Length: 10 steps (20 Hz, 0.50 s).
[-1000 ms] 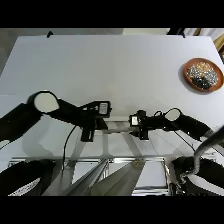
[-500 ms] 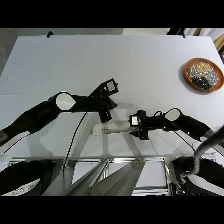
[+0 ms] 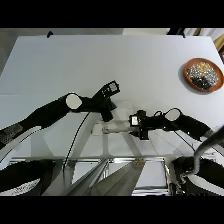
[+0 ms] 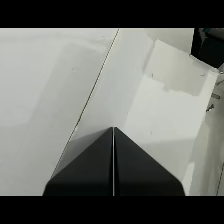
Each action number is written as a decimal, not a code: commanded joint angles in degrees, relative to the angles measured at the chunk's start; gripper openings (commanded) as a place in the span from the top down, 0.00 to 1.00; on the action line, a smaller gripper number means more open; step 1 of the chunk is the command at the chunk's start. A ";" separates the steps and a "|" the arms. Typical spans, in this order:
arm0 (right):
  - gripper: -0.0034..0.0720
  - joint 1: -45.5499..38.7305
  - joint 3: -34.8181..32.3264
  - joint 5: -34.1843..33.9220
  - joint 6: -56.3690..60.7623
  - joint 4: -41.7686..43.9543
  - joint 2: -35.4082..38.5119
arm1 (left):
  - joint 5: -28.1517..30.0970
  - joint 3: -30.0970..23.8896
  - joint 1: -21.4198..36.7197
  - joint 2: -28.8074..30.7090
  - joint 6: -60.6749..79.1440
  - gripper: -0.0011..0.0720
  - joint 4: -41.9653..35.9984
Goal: Fold the box and place the chain.
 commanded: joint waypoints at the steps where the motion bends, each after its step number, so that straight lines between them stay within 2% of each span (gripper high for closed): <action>1: 0.45 0.00 0.00 0.02 0.02 0.02 -0.02 | -0.09 0.00 -0.04 -1.16 -0.04 0.97 1.99; 5: 0.45 0.00 0.00 0.00 0.02 0.00 -0.02 | -2.91 0.00 -0.04 0.17 -0.07 0.98 2.08; 8: 0.45 0.00 0.00 0.00 0.02 0.00 -0.02 | -6.40 0.00 0.55 6.86 -0.11 0.98 4.57; 10: 0.45 0.00 0.00 0.02 0.02 0.00 0.00 | -10.45 0.00 1.79 12.33 -2.84 0.98 9.68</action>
